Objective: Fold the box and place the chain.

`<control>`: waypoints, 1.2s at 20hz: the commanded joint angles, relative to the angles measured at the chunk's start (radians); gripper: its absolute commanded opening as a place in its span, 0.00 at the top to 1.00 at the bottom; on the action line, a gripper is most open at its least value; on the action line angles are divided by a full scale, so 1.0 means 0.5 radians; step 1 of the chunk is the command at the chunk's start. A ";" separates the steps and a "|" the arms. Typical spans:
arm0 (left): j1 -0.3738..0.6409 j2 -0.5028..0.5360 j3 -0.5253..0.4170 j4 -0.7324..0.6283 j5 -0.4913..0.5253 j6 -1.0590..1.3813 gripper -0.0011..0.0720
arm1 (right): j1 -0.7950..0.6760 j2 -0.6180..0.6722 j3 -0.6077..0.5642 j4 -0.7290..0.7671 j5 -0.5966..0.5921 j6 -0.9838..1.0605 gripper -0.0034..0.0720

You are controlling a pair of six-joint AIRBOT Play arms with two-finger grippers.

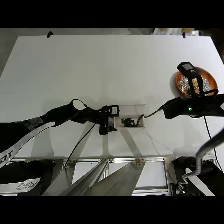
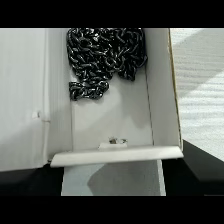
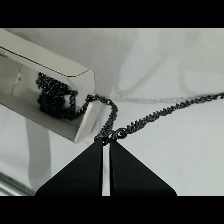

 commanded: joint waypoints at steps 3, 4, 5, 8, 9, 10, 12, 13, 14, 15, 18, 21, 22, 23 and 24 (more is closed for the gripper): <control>0.002 0.002 0.001 0.001 0.000 0.001 0.64 | 0.002 0.002 -0.018 0.379 -0.003 -0.174 0.93; 0.002 0.002 0.001 0.001 0.000 0.001 0.64 | 0.002 0.002 -0.039 0.502 -0.008 -0.236 0.93; 0.002 0.002 0.001 0.001 0.000 0.001 0.64 | 0.002 0.002 -0.067 0.634 -0.008 -0.311 0.93; 0.002 0.002 0.001 0.001 0.000 0.001 0.64 | 0.002 0.000 -0.154 0.956 -0.031 -0.579 0.93; 0.002 0.002 0.001 0.001 0.000 0.001 0.64 | 0.002 -0.001 -0.182 1.028 -0.073 -0.641 0.93; 0.002 0.002 0.001 0.001 0.000 0.001 0.64 | 0.002 -0.001 -0.211 1.083 -0.125 -0.686 0.93; 0.002 0.002 0.001 0.001 -0.001 0.001 0.64 | 0.002 -0.002 -0.287 1.197 -0.237 -0.752 0.93; 0.002 0.002 0.001 0.001 0.000 0.001 0.64 | 0.002 -0.002 -0.329 1.258 -0.271 -0.788 0.93; 0.002 0.002 0.001 0.001 0.000 0.001 0.64 | 0.002 -0.002 -0.369 1.313 -0.280 -0.836 0.93; 0.002 0.002 0.001 0.001 0.000 0.001 0.64 | 0.002 -0.002 -0.402 1.347 -0.287 -0.871 0.93; 0.002 0.002 0.001 0.001 0.000 0.001 0.64 | 0.002 -0.003 -0.497 1.363 -0.381 -0.916 0.93; 0.002 0.002 0.001 0.001 -0.001 0.001 0.64 | 0.027 -0.046 -0.522 1.370 -0.367 -1.018 0.93; 0.002 0.002 0.001 0.001 0.000 0.001 0.64 | 0.082 -0.060 -0.522 1.377 -0.367 -1.073 0.93; 0.002 0.002 0.001 0.001 0.000 0.001 0.64 | 0.150 -0.065 -0.522 1.389 -0.374 -1.131 0.93; 0.002 0.002 0.001 0.001 0.000 0.001 0.64 | 0.221 -0.065 -0.522 1.394 -0.417 -1.162 0.93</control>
